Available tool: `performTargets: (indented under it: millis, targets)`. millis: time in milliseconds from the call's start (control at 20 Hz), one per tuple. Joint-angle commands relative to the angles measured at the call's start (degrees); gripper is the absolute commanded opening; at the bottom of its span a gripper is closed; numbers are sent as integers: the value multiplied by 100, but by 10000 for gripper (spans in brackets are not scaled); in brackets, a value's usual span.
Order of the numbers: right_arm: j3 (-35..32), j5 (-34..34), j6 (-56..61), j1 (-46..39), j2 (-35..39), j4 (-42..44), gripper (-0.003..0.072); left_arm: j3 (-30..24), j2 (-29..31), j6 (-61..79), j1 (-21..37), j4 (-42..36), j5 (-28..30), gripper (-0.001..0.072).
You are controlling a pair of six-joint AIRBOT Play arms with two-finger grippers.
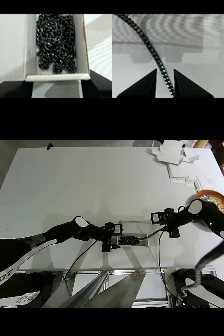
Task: Fold the box and place the chain.
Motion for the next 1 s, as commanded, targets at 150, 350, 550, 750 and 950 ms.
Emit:
performTargets:
  millis: [150, 350, 550, 750, 950]
  targets:
    - [-4, -68, -107, -11, -343, -33, 180, 0, 7, 0, -2, 0, 0, 217]
    - [-4, -9, -96, -11, -509, -55, 179, 0, 4, 0, -2, 2, 0, 217]
    - [-4, 254, -26, -11, -337, -149, 23, 0, 4, 0, -2, 0, 0, 217]
    - [-11, 634, 1045, -11, 669, -85, 23, 0, 4, 0, -2, 0, 0, 217]
    - [-22, 1488, 1259, -9, 1766, 811, 23, 0, 7, 0, -2, 2, -2, 217]
